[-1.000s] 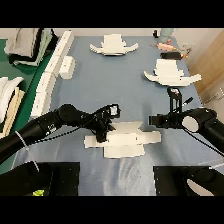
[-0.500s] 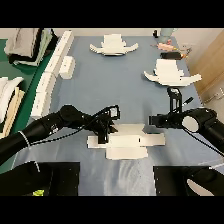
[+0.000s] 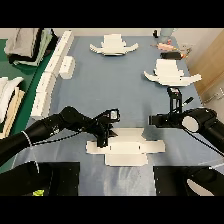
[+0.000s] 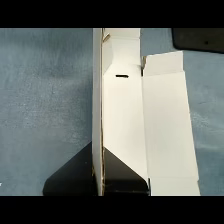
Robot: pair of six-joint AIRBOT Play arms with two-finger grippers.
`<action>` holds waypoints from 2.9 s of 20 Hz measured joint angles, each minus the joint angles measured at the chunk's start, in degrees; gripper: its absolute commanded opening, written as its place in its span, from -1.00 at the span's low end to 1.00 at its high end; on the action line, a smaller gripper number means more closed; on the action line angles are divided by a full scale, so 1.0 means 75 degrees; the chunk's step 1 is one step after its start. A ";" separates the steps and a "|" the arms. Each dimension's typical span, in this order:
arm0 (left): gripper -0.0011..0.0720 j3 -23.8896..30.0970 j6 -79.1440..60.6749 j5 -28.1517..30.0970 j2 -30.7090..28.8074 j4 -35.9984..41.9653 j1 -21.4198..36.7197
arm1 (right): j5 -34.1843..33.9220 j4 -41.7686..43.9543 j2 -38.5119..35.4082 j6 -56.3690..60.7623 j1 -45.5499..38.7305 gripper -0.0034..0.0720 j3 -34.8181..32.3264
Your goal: Fold the box.
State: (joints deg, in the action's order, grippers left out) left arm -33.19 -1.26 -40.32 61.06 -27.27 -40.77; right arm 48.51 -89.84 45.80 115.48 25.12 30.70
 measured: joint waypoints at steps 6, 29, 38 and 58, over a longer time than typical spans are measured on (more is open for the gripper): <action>-0.94 0.0012 0.0399 -0.0221 -0.0003 -0.0119 0.0000 | -0.0003 0.0003 0.0000 0.0000 0.0000 -0.91 0.0000; -0.93 0.0131 -0.0796 0.1338 0.0009 -0.0093 -0.0629 | -0.0274 -0.0055 -0.0009 -0.0003 0.0000 -0.91 0.0000; -0.93 0.0242 -0.0119 0.0621 0.0038 -0.0099 -0.0653 | -0.0274 -0.0055 -0.0015 0.0000 0.0000 -0.91 0.0000; -0.93 0.0242 -0.0032 0.0662 0.0038 -0.0128 -0.0653 | 0.2786 0.0694 -0.1212 -0.0656 0.5464 0.78 0.0052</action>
State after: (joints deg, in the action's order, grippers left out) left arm -31.38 -1.50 -35.35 61.34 -28.23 -45.67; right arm 69.41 -84.64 36.71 110.56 66.11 31.09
